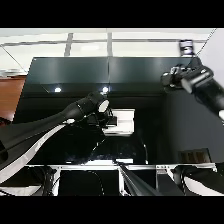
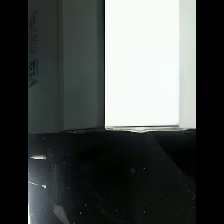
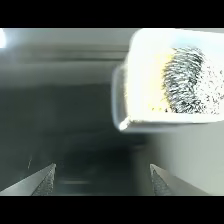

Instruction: Fold the box and place the chain.

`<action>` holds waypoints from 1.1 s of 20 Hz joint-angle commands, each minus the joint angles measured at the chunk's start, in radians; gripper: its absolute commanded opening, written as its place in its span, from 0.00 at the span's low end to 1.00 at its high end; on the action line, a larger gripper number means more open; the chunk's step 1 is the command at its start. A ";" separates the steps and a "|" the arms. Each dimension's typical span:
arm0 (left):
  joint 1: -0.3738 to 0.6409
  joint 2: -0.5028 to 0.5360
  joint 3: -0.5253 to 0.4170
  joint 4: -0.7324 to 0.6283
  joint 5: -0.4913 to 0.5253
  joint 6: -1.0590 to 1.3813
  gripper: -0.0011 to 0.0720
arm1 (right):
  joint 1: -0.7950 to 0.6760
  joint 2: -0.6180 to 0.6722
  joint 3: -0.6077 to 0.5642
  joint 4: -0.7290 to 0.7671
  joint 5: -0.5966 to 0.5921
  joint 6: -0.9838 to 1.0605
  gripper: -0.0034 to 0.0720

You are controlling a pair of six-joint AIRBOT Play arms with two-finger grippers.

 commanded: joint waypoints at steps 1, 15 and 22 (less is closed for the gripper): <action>0.001 0.000 0.000 0.000 0.001 0.000 0.06 | -0.235 -0.189 0.139 0.310 -0.114 -0.029 1.00; 0.001 0.000 0.000 0.000 0.000 0.004 0.06 | -0.399 -0.666 0.713 0.759 0.298 0.081 0.77; 0.001 0.000 0.000 0.000 0.000 0.004 0.06 | -0.405 -0.662 0.718 0.771 0.291 0.097 0.77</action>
